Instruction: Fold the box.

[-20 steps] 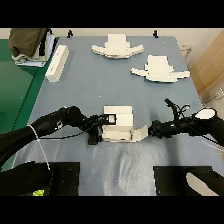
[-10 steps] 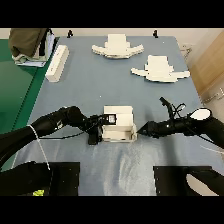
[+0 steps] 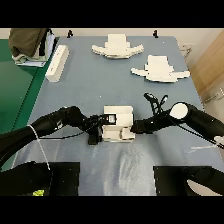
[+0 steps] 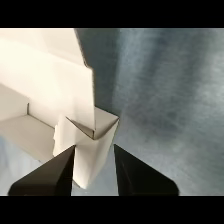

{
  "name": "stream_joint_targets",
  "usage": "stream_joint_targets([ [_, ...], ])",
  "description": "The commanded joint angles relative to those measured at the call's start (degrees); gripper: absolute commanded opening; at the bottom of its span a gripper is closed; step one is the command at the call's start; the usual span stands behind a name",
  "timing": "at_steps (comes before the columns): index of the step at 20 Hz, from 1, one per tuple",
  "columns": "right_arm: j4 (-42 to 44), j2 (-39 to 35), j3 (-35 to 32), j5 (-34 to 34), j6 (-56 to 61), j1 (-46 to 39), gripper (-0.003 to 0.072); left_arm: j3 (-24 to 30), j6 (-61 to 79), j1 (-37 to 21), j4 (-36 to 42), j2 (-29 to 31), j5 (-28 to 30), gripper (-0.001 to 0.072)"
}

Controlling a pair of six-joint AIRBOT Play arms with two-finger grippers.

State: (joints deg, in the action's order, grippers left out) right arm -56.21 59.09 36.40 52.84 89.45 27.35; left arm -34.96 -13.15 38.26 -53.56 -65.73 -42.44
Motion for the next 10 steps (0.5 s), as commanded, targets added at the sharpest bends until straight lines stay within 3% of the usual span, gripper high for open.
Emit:
stream_joint_targets([
  [1, -9.88, 4.48, 5.03, -0.37, 13.6, 6.08, 0.0393, 0.02, 0.02, -0.02, -0.02, 0.0, 0.0, 0.0464],
  [8, -30.4, 13.57, 15.06, 12.24, 37.64, 17.2, 0.0348, 0.02, 0.02, -0.02, -0.02, 0.0, 0.0, 0.0464],
  [10, -32.7, 15.8, 17.94, 15.91, 41.4, 18.82, 0.0348, 0.02, 0.02, -0.02, -0.02, 0.0, 0.02, 0.0464],
])
